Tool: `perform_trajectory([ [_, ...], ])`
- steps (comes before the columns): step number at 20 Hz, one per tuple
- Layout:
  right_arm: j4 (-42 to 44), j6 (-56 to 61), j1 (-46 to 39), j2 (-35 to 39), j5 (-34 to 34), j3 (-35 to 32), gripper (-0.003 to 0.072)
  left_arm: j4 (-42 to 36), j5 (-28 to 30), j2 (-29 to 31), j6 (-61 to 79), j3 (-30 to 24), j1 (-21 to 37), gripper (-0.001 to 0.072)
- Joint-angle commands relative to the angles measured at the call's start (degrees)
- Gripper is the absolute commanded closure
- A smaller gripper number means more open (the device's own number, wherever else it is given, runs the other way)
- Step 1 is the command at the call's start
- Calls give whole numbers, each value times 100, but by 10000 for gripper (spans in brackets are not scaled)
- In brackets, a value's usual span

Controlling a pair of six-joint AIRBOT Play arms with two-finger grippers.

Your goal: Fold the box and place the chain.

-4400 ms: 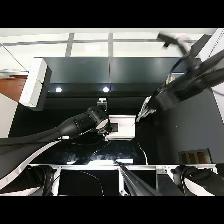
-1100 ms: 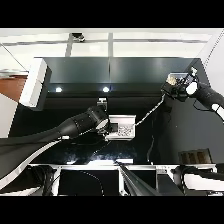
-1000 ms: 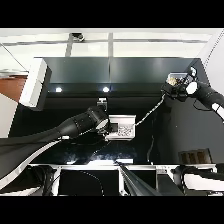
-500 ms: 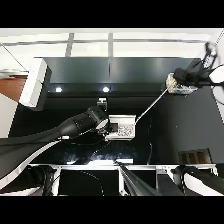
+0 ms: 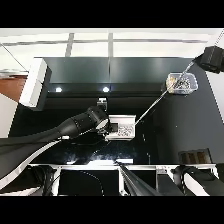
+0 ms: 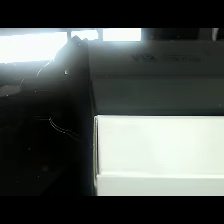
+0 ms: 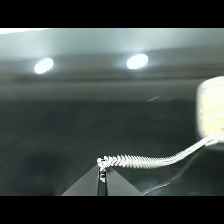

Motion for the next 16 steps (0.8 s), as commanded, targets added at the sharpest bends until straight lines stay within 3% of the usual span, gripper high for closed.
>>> perform_trajectory([
  [1,1080,-345,267,162,1038,111,646,0,2,-2,2,0,4,675],
  [10,909,-402,1711,160,1805,-599,647,2,2,-2,2,0,4,675],
  [16,1622,-588,2481,153,892,-1423,648,0,2,-2,0,0,4,675],
])
